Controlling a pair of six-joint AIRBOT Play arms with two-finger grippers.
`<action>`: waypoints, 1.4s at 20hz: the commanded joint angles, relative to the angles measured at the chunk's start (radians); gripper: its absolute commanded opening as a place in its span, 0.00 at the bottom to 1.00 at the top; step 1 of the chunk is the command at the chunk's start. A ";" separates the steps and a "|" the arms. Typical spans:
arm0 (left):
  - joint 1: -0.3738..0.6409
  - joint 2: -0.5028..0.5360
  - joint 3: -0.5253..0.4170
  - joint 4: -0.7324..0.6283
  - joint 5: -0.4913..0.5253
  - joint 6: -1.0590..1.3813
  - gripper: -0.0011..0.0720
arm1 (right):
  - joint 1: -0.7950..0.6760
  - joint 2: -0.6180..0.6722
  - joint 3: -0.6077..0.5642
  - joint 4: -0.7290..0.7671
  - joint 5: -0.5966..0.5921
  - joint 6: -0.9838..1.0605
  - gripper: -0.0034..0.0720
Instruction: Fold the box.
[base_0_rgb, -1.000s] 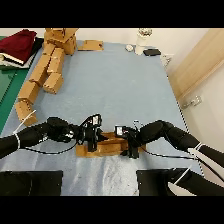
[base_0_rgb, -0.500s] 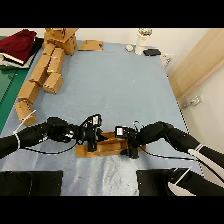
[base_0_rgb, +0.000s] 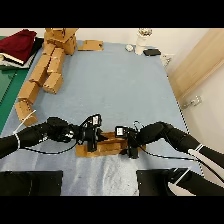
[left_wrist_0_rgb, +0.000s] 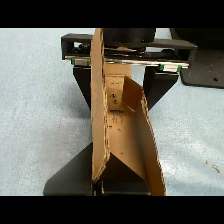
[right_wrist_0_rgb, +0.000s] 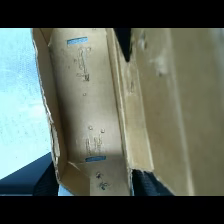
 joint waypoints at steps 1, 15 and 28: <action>0.000 0.000 0.000 0.000 0.000 0.000 0.03 | 0.001 0.001 -0.001 -0.005 -0.006 0.000 0.77; 0.000 0.000 0.000 -0.006 0.000 0.000 0.03 | 0.001 0.001 0.000 -0.001 0.000 0.000 0.77; 0.002 0.001 0.001 -0.007 0.011 -0.054 0.03 | 0.001 0.001 -0.001 -0.001 -0.005 0.000 0.77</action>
